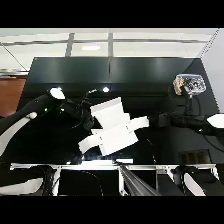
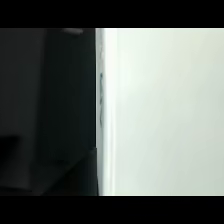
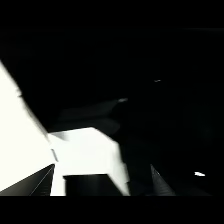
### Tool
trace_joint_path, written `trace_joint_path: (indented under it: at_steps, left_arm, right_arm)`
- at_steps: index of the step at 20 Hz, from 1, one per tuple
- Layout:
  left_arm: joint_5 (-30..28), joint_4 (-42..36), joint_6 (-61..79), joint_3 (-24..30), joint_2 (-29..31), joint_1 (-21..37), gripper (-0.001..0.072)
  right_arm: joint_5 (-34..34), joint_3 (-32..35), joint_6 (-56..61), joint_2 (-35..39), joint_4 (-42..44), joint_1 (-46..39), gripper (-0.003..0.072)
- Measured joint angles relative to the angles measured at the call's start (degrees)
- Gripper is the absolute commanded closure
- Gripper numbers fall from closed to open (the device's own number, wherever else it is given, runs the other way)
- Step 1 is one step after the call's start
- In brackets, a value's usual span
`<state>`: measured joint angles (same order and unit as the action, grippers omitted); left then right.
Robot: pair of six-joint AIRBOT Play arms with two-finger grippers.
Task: Fold the box and place the chain.
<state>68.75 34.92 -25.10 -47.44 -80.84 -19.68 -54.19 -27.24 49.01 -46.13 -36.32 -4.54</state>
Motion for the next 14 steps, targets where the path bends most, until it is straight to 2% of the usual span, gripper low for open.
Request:
trace_joint_path:
  at_steps: [3, 7, 10, 14]
  left_arm:
    - [-8.5, 1.7, 12.4, 2.5, 4.7, -5.2, 0.0680]
    - [-17.8, 3.0, 21.3, 3.6, 5.2, -9.8, 0.0679]
    - [-21.2, 4.1, 25.2, 3.8, 3.5, -11.3, 0.0679]
    - [-22.7, 5.7, 27.3, 3.9, 1.3, -11.9, 0.0679]
  right_arm:
    - [-1.5, -2.1, 0.5, 0.0, -4.7, -3.8, -0.0017]
    - [-3.0, -3.0, -0.5, 0.0, -7.2, -5.3, -0.0017]
    - [-5.6, -2.1, -7.0, 0.0, -8.5, -2.9, -0.0017]
    - [-5.0, 1.4, -18.4, 0.0, -9.2, 4.9, -0.0017]
